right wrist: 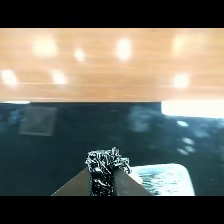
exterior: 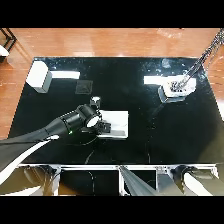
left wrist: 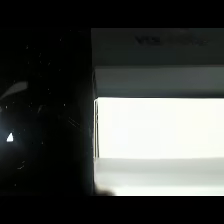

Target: Fold the box and place the chain.

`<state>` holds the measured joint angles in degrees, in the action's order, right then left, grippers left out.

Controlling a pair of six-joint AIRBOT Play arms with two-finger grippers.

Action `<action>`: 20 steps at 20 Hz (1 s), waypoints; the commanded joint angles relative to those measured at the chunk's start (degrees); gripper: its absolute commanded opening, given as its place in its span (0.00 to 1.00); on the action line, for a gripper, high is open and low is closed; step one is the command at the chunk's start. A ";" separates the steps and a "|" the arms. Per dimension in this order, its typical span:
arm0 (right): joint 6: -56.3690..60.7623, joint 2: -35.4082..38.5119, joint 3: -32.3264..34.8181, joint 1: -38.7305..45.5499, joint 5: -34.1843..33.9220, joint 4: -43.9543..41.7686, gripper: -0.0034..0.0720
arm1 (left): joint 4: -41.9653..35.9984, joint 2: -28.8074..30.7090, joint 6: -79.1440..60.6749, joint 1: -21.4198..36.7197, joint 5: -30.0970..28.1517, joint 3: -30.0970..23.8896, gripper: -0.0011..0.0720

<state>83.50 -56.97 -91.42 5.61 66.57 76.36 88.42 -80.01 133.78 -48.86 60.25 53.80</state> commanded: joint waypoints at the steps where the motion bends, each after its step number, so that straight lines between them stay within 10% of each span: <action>1: -5.14 3.78 -0.11 -0.02 6.78 -10.32 0.07 | 0.02 -0.02 -0.02 -0.02 0.24 0.02 0.04; 5: -9.22 5.40 0.50 -0.81 17.16 -18.18 0.07 | 0.04 -0.02 -0.02 -0.02 0.04 0.02 0.04; 20: -7.72 6.45 2.40 -23.50 18.58 -27.19 0.07 | 0.02 -0.02 -0.02 -0.02 0.02 0.02 0.04</action>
<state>75.20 -50.54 -89.01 -14.06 85.60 52.53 88.42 -80.01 133.75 -48.86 60.25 53.80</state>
